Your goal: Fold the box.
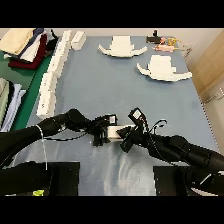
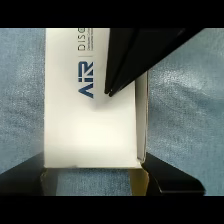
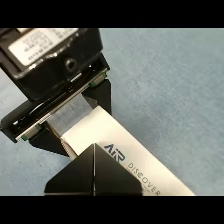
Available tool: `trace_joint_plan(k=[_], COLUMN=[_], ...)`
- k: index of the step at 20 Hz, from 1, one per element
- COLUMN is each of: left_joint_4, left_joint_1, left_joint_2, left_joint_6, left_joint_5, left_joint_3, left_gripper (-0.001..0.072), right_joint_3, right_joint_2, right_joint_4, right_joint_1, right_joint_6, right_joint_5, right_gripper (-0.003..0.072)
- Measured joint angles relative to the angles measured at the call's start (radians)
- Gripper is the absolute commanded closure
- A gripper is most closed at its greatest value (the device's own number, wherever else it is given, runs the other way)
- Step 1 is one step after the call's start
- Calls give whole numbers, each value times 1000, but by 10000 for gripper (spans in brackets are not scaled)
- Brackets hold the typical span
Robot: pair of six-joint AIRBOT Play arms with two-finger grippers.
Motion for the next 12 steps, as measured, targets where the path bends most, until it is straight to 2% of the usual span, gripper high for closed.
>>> trace_joint_plan(k=[3,5,8,12], left_joint_4=[0,1,1,1], left_joint_1=[0,0,0,0], left_joint_2=[0,0,0,0], left_joint_6=[2,2,2,2], left_joint_5=[0,0,0,0], left_joint_3=[0,0,0,0], left_gripper=[200,200,200,200], right_joint_3=[11,37,114,273], right_joint_2=[0,0,0,-2], right_joint_4=[-45,-99,-227,-439], right_joint_1=[-8,-31,-98,-224], right_joint_6=[0,0,24,166], right_joint_5=[-17,-74,-246,-517], right_gripper=[684,684,684,684])
